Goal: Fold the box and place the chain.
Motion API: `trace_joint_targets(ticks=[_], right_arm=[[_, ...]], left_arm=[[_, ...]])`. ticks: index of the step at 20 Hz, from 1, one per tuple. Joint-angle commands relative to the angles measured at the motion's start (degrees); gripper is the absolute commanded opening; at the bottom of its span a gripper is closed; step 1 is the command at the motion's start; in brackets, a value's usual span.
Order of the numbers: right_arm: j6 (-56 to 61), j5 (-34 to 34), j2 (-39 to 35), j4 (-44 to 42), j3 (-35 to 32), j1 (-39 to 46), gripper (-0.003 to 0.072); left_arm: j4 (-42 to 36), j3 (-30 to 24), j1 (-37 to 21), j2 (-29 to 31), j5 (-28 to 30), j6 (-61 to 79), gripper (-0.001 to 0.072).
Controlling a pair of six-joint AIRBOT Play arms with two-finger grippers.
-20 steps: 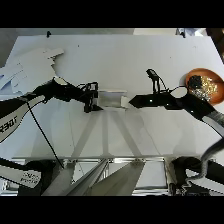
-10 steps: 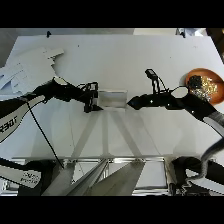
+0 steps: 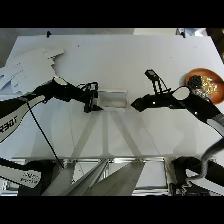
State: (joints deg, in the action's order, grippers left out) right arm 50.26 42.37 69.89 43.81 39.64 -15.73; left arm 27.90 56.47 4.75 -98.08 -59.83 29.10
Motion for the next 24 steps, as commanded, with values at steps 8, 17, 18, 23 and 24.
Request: trace_joint_targets(ticks=[8, 17, 18, 23, 24], right_arm=[[12.5, -2.8, 0.3, 2.6, 0.0, 0.1, 0.0418], [13.7, 2.0, 3.7, -2.6, 0.0, 3.7, 0.0419], [13.7, 2.3, 4.0, -2.7, 0.0, 3.6, 0.0419], [6.4, 4.7, 4.5, -12.7, 0.0, 3.7, 0.0419], [4.9, 5.7, 4.5, -14.5, 0.0, 3.7, 0.0419]], left_arm=[[0.0, 0.0, 0.0, 0.0, 0.0, 0.0, 0.0336], [0.0, 0.0, 0.0, 0.0, 0.0, 0.0, 0.0336], [0.0, 0.0, 0.0, 0.0, 0.0, 0.0, 0.0336], [0.0, 0.0, 0.0, 0.0, 0.0, 0.0, 0.0336], [0.0, 0.0, 0.0, 0.0, 0.0, 0.0, 0.0336]])
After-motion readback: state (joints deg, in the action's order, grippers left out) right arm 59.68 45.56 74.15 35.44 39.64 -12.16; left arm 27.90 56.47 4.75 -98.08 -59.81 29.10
